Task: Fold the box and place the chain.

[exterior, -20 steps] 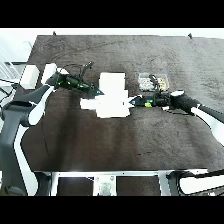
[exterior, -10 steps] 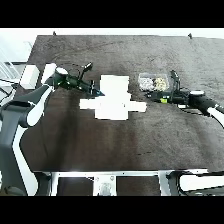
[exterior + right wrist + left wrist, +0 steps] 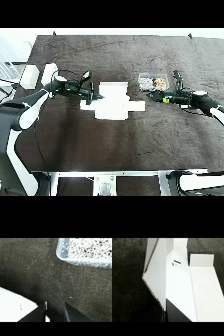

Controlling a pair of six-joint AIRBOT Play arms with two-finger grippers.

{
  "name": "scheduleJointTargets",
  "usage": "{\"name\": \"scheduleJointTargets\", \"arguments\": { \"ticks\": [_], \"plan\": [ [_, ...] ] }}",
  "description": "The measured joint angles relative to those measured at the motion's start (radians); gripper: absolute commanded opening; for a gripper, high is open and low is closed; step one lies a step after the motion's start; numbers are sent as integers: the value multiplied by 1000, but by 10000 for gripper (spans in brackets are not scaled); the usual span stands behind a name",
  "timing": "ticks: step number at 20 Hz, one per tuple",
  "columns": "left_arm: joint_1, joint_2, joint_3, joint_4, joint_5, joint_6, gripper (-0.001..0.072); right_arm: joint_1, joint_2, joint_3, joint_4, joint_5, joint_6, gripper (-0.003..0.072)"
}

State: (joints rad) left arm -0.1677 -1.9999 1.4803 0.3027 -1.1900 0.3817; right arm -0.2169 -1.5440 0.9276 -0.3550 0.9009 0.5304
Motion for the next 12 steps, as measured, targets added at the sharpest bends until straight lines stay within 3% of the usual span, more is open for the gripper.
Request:
{"name": "scheduleJointTargets", "arguments": {
  "ticks": [12],
  "plan": [
    [-32,-1,-30,-1,76,89,18,-1,2,-1,7,12,-29,275]
  ]
}}
